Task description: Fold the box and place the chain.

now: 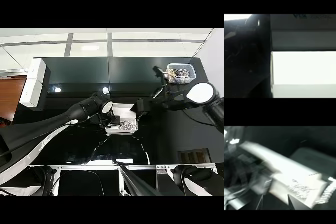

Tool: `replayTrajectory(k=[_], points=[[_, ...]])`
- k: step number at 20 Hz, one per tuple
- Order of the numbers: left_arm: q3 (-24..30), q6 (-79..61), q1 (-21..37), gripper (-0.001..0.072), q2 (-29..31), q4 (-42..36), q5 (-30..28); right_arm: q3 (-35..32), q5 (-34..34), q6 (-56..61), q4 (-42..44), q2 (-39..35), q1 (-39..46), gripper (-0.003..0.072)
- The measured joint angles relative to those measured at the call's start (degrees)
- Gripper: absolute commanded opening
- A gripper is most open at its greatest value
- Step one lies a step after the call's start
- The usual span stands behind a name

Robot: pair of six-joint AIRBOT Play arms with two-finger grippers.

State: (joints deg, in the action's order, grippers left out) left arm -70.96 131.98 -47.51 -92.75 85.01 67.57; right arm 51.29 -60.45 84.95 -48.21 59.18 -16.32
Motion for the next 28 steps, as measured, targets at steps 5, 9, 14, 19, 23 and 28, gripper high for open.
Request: replayTrajectory(k=[5,9,14,19,23,28], points=[[0.0,0.02,0.0,0.0028,0.0,0.0,0.07,-0.42,6.99,4.81,-16.7,0.2,10.75,0.0708],[0.0,0.02,0.0,0.0028,0.0,-0.22,0.11,0.63,18.32,11.37,-27.63,5.01,15.52,0.0704],[0.0,0.0,0.0,0.0028,0.0,-0.22,0.15,12.87,19.12,16.59,-31.36,22.32,18.38,0.0705],[0.0,0.0,0.0,0.0028,0.0,-0.22,0.31,27.41,11.39,18.03,-29.59,37.97,20.35,0.0703],[0.0,0.0,0.0,0.0028,0.0,-0.22,0.26,32.15,9.94,18.45,-27.91,42.53,21.16,0.0011],[0.0,0.0,0.0,0.0028,0.0,-0.22,0.15,33.66,5.77,16.59,-27.12,41.97,21.46,0.0016]])
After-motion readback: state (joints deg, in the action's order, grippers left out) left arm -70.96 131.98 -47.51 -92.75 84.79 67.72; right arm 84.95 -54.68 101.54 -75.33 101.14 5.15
